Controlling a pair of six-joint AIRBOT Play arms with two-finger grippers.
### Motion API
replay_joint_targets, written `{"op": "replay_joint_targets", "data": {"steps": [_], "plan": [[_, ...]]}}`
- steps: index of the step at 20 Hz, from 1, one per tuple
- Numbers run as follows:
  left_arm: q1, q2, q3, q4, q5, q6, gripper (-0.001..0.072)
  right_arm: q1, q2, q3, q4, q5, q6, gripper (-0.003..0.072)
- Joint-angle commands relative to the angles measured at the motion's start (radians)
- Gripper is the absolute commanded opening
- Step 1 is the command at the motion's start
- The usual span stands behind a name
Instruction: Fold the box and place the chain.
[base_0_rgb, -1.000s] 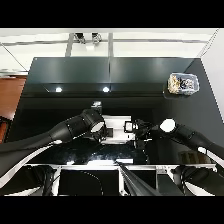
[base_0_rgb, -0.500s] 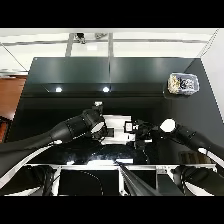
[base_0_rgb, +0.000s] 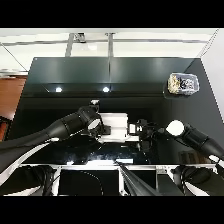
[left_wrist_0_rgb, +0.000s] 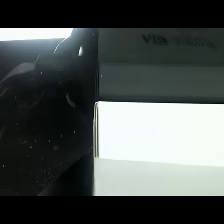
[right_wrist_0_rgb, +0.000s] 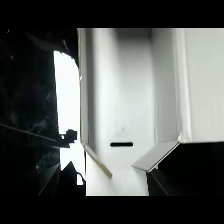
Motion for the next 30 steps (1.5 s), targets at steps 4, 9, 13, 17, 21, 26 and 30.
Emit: {"op": "replay_joint_targets", "data": {"steps": [4,9,13,17,21,26,30], "plan": [[0.005,0.0,-0.051,0.001,0.079,0.008,0.0029,0.001,0.008,0.0,-0.098,-0.081,0.02,0.0632],[0.004,0.0,-0.051,0.0,0.068,0.007,0.0029,0.001,-0.029,0.0,0.021,-0.105,-0.074,0.0631],[0.004,0.0,-0.051,-0.003,0.055,0.007,0.0029,0.003,-0.036,0.0,0.06,-0.105,-0.114,0.0625],[0.004,0.0,-0.051,-0.003,0.045,0.007,0.0029,0.003,-0.037,0.0,0.119,-0.095,-0.113,0.0199],[0.004,0.0,-0.051,-0.007,0.044,0.007,0.0029,0.036,-0.051,0.0,0.188,-0.104,-0.111,0.0206],[0.004,0.0,-0.051,-0.007,0.045,0.007,0.0029,0.085,-0.084,0.0,0.227,-0.158,-0.105,0.0206],[0.004,0.0,-0.051,-0.008,0.045,0.007,0.0029,0.085,-0.084,0.0,0.243,-0.152,-0.106,0.0205]]}}
